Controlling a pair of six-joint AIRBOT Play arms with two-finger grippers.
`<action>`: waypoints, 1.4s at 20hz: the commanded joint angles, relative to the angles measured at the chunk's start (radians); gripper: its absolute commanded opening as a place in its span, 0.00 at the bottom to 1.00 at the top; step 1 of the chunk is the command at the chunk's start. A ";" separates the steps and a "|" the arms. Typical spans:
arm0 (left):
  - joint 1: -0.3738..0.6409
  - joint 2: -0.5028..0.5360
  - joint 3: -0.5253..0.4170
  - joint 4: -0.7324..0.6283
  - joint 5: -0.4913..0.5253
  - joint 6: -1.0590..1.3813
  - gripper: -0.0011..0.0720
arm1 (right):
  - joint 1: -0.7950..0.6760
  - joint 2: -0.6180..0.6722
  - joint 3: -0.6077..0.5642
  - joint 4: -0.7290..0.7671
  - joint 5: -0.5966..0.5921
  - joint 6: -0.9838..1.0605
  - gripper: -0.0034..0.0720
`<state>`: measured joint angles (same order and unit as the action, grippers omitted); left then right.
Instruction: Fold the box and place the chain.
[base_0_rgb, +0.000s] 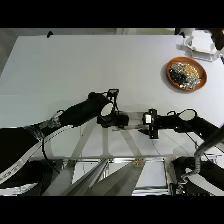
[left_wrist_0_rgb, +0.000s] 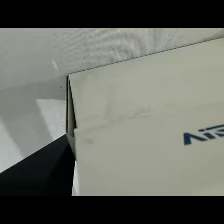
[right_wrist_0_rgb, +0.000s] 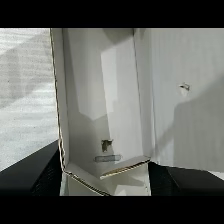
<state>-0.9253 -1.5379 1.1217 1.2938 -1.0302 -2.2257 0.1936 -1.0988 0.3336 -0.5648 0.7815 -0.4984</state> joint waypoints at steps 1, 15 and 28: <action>-0.008 -0.016 0.000 0.001 0.002 -0.001 0.65 | 0.000 0.000 0.000 0.000 0.000 0.000 0.34; -0.016 -0.064 0.000 0.009 0.034 -0.049 0.15 | 0.000 0.000 0.000 0.000 0.000 0.000 0.34; -0.019 -0.064 0.000 0.009 0.084 -0.049 0.39 | 0.000 0.000 0.000 0.000 0.000 0.000 0.34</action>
<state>-0.9432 -1.6009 1.1217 1.2957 -1.0069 -2.2745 0.1928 -1.0985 0.3340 -0.5648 0.7818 -0.4984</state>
